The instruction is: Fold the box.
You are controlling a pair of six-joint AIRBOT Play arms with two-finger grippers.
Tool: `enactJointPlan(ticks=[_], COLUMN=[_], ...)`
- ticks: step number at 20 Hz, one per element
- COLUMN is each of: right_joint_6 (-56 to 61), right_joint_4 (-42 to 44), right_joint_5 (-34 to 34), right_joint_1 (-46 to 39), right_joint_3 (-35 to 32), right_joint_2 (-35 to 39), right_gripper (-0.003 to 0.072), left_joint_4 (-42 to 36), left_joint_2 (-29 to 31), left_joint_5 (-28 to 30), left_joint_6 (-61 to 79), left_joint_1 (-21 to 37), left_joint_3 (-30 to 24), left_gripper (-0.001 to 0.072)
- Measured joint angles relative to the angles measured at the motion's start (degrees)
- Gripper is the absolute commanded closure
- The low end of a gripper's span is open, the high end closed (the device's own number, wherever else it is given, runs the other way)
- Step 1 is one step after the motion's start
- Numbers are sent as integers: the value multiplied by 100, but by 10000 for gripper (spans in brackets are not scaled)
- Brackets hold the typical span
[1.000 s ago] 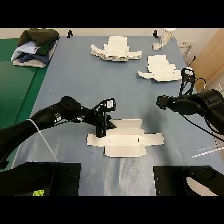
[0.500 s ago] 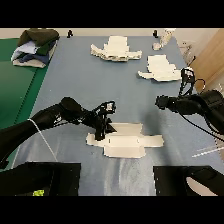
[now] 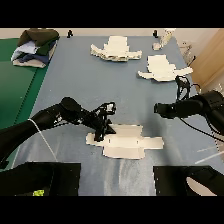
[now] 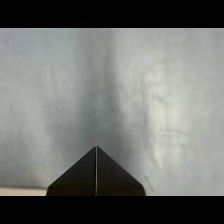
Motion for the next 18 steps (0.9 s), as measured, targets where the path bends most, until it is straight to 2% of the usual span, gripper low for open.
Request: enactJointPlan(ticks=[3, 6, 12, 13, 14, 15, 16, 18], right_joint_6=[-153, -26, 719, 710, 654, 605, 564, 485], right_joint_4=[120, 197, 179, 96, -39, -190, -361, -739], right_joint_5=[-640, -1071, -1261, -1200, -1113, -1025, -938, -787], right_joint_1=[398, 1147, 3556, 3965, 4371, 4695, 4964, 5340], right_joint_3=[-11, -94, -654, -754, -852, -927, -981, -1056], right_joint_2=[284, 717, 1497, 1541, 1561, 1558, 1530, 1408], right_gripper=[684, 684, 681, 657, 474, 222, 114, 104], left_joint_4=[0, 0, 0, 0, 0, 0, 0, 0], left_joint_2=[0, 0, 0, 0, 0, 0, 0, 0], left_joint_5=[-2, -4, -7, -7, -7, -7, -7, -7], left_joint_6=[0, 0, 0, 0, 0, 0, 0, 0], left_joint_1=[0, 0, 0, 0, 0, 0, 0, 0], left_joint_3=[0, 0, 0, 0, 0, 0, 0, 0], left_gripper=[696, 696, 696, 697, 697, 697, 697, 697])
